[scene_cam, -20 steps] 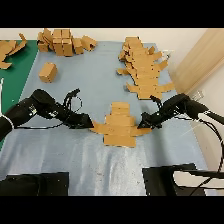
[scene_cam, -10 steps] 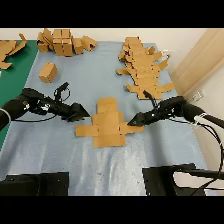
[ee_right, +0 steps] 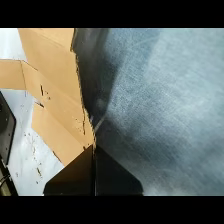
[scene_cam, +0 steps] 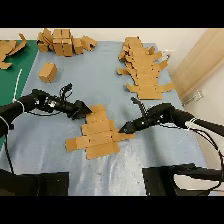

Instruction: Fold the box.

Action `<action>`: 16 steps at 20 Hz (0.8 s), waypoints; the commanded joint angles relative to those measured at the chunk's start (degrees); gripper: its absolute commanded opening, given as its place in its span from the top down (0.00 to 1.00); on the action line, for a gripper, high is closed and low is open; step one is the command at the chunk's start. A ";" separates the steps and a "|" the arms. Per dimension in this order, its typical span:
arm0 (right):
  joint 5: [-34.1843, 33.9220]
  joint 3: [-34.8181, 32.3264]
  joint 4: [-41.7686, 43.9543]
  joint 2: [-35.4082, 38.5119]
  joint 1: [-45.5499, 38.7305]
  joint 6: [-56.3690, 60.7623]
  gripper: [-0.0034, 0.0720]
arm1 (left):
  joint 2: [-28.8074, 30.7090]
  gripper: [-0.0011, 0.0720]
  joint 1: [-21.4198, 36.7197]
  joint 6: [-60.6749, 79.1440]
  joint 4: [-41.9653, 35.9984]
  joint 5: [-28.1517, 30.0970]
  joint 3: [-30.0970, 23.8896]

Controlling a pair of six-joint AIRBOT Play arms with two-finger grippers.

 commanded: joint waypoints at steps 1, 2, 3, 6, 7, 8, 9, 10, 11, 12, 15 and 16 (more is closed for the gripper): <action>1.95 -0.17 0.13 0.04 0.87 -0.92 0.95 | -2.49 0.25 0.00 2.12 -0.42 -2.03 0.66; 2.10 -0.17 0.15 0.02 0.87 -1.03 0.95 | -2.51 0.27 0.00 2.91 -0.52 -3.72 0.66; 2.45 -0.17 0.13 0.02 0.87 -1.03 0.95 | -2.51 0.27 0.00 3.58 -0.57 -5.62 0.66; 3.63 -0.15 0.15 0.02 0.87 -1.03 0.95 | -2.51 0.27 -0.48 5.35 -0.13 -9.07 0.66; 3.87 -0.15 0.13 0.02 0.87 -1.03 0.95 | -2.51 0.27 -0.81 5.86 0.11 -9.35 0.66; 3.98 -0.15 0.15 0.02 0.87 -1.03 0.95 | -2.51 0.43 -1.07 6.47 0.11 -9.31 0.66; 3.98 -0.15 0.15 0.02 0.87 -1.01 0.95 | -2.51 0.67 -1.38 8.57 -0.02 -9.31 0.70; 3.96 -0.15 0.15 0.02 0.87 -1.01 0.95 | -2.58 0.67 -1.51 9.20 -0.17 -8.87 0.94; 3.96 -0.15 0.13 0.02 0.87 -1.01 0.95 | -2.86 0.67 -1.79 9.20 -0.37 -8.68 1.55; 3.93 -0.15 0.13 0.02 0.87 -1.03 0.95 | -3.21 0.65 -2.16 9.14 -0.35 -8.68 2.27; 3.93 -0.15 0.02 0.02 0.87 -1.03 0.95 | -4.28 0.65 -2.97 8.85 -0.28 -9.18 4.22; 3.93 -0.15 -0.09 0.02 0.87 -1.01 0.95 | -4.48 0.65 -3.19 8.96 -0.24 -9.16 4.46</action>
